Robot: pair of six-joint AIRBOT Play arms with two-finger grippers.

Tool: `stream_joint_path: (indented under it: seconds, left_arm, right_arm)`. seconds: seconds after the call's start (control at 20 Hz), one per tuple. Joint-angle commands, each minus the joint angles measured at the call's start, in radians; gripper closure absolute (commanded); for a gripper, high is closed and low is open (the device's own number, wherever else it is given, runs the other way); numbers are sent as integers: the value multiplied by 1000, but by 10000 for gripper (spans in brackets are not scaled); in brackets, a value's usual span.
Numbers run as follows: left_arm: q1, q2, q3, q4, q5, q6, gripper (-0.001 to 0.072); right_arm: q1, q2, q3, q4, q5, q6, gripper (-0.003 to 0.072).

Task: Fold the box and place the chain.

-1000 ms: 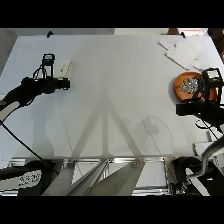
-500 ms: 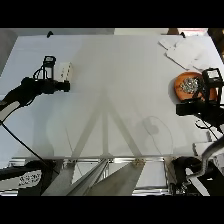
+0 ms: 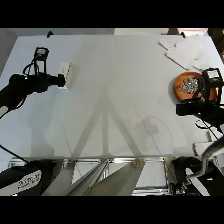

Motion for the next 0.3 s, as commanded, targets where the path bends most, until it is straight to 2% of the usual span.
stream_joint_path:
  seconds: [0.0,0.25]
  left_arm:
    - [1,96,0,79,-30,0,2]
    - [0,208,0,97,-100,0,2]
  right_arm:
    - [0,1,1,0,0,0,676]
    - [0,1,1,0,0,0,676]
